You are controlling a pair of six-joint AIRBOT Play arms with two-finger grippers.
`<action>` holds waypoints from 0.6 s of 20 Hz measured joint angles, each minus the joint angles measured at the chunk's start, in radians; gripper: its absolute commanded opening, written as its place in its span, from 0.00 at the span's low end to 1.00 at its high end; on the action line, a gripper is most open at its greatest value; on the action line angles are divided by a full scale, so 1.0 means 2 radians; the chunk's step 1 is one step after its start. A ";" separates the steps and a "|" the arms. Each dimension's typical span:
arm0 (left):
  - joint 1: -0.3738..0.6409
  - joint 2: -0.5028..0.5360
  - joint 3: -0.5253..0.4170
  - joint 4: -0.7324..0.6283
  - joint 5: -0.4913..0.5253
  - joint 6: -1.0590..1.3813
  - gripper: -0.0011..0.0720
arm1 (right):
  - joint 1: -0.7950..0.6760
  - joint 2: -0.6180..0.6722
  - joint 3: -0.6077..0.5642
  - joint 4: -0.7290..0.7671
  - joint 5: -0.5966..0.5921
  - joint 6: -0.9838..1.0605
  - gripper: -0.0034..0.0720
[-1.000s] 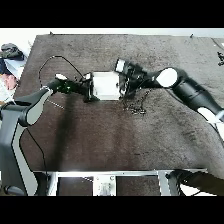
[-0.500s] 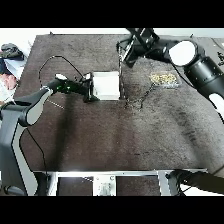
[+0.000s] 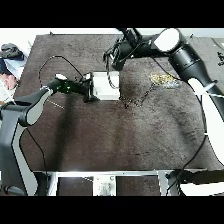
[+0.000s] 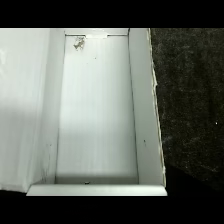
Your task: Fold the box and place the chain.
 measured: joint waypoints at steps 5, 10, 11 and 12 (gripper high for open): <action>0.000 0.000 0.000 0.000 0.000 0.000 0.49 | -0.002 -0.045 0.003 0.014 0.053 0.021 0.66; 0.000 0.000 0.000 0.000 0.000 0.000 0.49 | -0.032 -0.055 0.004 -0.020 0.093 0.066 0.66; 0.000 0.000 0.000 0.000 0.000 0.000 0.49 | -0.044 -0.056 0.004 -0.023 0.103 0.076 0.66; 0.000 0.000 0.000 0.000 0.000 0.000 0.49 | -0.055 -0.056 0.004 -0.023 0.111 0.085 0.66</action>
